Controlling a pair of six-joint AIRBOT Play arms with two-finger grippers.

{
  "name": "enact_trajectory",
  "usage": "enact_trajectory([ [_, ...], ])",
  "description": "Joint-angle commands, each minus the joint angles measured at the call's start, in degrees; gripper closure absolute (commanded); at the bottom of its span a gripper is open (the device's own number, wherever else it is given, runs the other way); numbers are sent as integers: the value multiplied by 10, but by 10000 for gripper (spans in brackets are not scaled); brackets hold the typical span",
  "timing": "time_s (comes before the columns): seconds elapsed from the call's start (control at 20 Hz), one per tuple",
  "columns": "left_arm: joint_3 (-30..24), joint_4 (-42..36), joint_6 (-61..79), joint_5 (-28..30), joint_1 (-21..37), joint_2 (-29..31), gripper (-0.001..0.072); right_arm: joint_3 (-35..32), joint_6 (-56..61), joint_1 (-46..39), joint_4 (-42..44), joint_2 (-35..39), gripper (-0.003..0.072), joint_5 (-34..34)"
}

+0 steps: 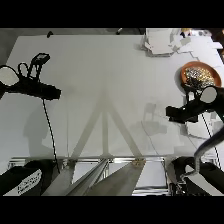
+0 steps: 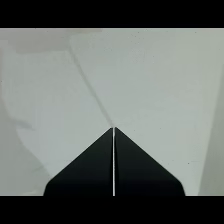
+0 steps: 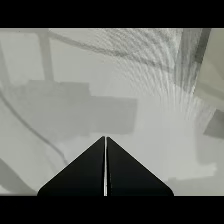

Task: Fold the box and place the chain.

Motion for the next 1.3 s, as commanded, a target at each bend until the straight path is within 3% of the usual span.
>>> enact_trajectory([
  [0.0,0,0,0,0,0,0,700,0,9,0,-2,-1,673,-77],
  [0.3,0,0,0,-2,0,0,700,19,8,-3,-24,-1,674,-113],
  [0.4,0,0,0,-2,0,0,700,76,7,-21,-89,-1,674,-84],
  [0.5,0,0,0,-2,0,0,700,136,1,-61,-208,-1,671,-18],
  [0.55,0,0,0,-2,0,0,700,152,-26,-88,-260,-1,541,17],
  [0.6,0,0,0,-2,0,0,700,157,-70,-122,-306,-1,242,38],
  [0.65,0,0,0,-2,0,0,700,156,-106,-158,-345,-2,157,47],
  [0.75,0,0,0,-2,0,0,700,156,-130,-236,-383,-10,157,48],
  [0.95,0,0,0,-2,0,0,700,156,-131,-356,-379,-54,157,30],
  [1.05,0,0,0,-2,0,0,700,156,-161,-379,-378,-82,159,-7],
  [1.25,0,0,0,-2,0,0,700,156,-174,-377,-381,-164,165,0],
])
